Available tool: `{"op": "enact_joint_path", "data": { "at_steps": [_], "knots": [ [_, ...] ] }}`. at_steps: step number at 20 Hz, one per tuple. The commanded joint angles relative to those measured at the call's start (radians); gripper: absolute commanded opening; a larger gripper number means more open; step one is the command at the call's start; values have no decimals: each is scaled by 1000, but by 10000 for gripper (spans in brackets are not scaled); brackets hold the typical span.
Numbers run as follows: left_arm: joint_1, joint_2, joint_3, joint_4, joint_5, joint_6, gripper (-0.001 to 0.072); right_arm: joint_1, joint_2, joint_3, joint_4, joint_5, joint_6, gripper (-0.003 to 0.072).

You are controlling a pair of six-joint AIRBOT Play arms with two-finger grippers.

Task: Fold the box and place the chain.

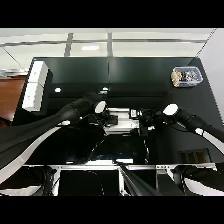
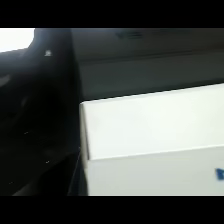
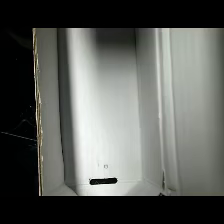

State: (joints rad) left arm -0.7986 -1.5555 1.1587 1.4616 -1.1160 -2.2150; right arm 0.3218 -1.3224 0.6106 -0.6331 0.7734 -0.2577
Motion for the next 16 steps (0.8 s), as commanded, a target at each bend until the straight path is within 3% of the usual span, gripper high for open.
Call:
{"op": "enact_joint_path", "data": {
  "at_steps": [1,5,9,12,13,15,16],
  "knots": [
    [-17,-9,17,69,-40,-64,270,0,0,0,0,0,0,432],
    [-19,-16,33,71,-42,-87,269,0,0,0,0,0,0,432],
    [-32,-20,34,71,-46,-105,20,0,0,0,0,0,0,432],
    [-32,-20,37,67,-47,-105,21,0,0,0,0,0,0,432],
    [-32,-20,40,67,-46,-105,51,0,0,0,0,0,0,432],
    [-32,-20,51,67,-45,-106,421,0,0,0,0,0,0,432],
    [-32,-19,55,67,-46,-107,450,0,0,0,0,0,0,432]
  ]
}}
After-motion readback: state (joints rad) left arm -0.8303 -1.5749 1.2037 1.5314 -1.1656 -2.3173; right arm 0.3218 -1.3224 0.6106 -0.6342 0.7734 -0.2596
